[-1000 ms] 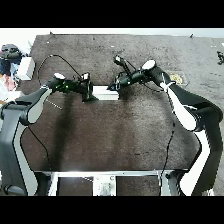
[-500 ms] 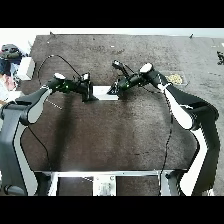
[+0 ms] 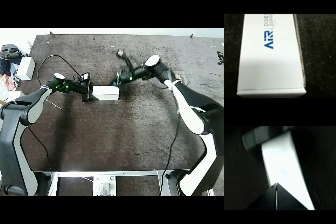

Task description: Fold the box and place the chain.

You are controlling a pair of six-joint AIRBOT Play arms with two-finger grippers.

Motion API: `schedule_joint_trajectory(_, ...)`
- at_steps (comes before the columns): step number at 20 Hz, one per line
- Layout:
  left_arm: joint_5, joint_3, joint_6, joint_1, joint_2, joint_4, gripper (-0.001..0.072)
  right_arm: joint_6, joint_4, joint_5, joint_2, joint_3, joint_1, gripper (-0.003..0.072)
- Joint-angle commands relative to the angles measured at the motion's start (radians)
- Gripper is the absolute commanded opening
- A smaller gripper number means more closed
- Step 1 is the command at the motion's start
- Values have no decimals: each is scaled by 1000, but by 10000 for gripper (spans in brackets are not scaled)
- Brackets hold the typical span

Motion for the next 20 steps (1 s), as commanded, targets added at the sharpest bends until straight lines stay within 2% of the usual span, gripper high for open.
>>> schedule_joint_trajectory(1,0,0,1,0,0,1,288,136,48,-21,155,-27,0,8)
schedule_joint_trajectory(3,1,0,1,0,0,1,288,178,-16,-85,278,-106,-3,8)
schedule_joint_trajectory(6,1,0,1,0,0,1,288,224,-95,-232,486,-311,-41,8)
schedule_joint_trajectory(9,1,0,1,0,0,1,288,215,-99,-489,755,-633,-105,8)
schedule_joint_trajectory(12,1,0,1,0,0,1,288,205,-99,-850,1077,-1016,-167,9)
schedule_joint_trajectory(14,1,0,1,0,0,1,287,205,-99,-1030,1290,-1255,-196,9)
schedule_joint_trajectory(15,1,0,1,0,0,1,288,206,-97,-1076,1385,-1354,-211,9)
schedule_joint_trajectory(17,1,0,1,0,0,1,288,206,-98,-1094,1561,-1517,-231,9)
schedule_joint_trajectory(20,0,0,1,0,0,1,287,205,-98,-1124,1770,-1685,-235,10)
